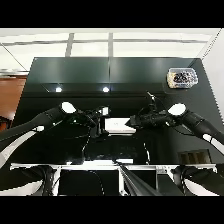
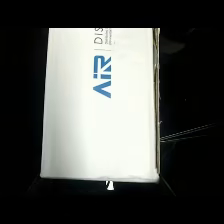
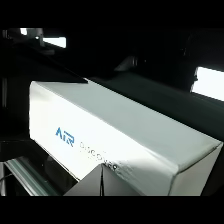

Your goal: Fold the box and place the chain.

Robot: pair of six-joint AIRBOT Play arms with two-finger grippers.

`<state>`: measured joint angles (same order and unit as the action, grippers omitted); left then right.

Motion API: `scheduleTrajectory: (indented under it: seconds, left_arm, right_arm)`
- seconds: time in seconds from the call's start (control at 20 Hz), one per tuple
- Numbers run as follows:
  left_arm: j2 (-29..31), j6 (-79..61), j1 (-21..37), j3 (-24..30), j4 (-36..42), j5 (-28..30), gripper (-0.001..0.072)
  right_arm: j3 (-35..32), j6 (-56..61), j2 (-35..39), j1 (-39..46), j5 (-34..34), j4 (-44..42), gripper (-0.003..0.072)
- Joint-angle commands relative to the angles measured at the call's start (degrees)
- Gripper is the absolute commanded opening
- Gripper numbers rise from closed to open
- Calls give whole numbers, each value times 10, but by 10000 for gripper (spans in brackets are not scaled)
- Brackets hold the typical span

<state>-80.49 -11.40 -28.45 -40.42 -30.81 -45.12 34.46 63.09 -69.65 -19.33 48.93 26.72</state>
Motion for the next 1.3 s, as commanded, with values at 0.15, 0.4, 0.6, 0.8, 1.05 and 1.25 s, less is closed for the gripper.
scheduleTrajectory:
  seconds: [0.15, 0.4, 0.6, 0.8, 1.05, 1.25]
  left_arm:
    - [0, 0, 0, 0, 1, -1, 355]
    - [0, 0, 0, 0, 2, 0, 355]
    - [17, 24, 1, 0, -5, -12, 720]
    - [97, 90, 4, -1, -90, -24, 720]
    - [114, 187, -36, -55, -102, -70, 720]
    - [45, 227, -95, -129, -75, 0, 718]
  right_arm:
    - [7, 7, 3, -1, 18, 15, 16]
    - [84, 6, 79, 75, 219, 70, 15]
    - [96, 99, 190, 147, 260, 350, 15]
    - [85, 153, 250, 212, 259, 481, 15]
    - [66, 154, 254, 250, 188, 433, 15]
    - [49, 153, 254, 250, 157, 389, 15]
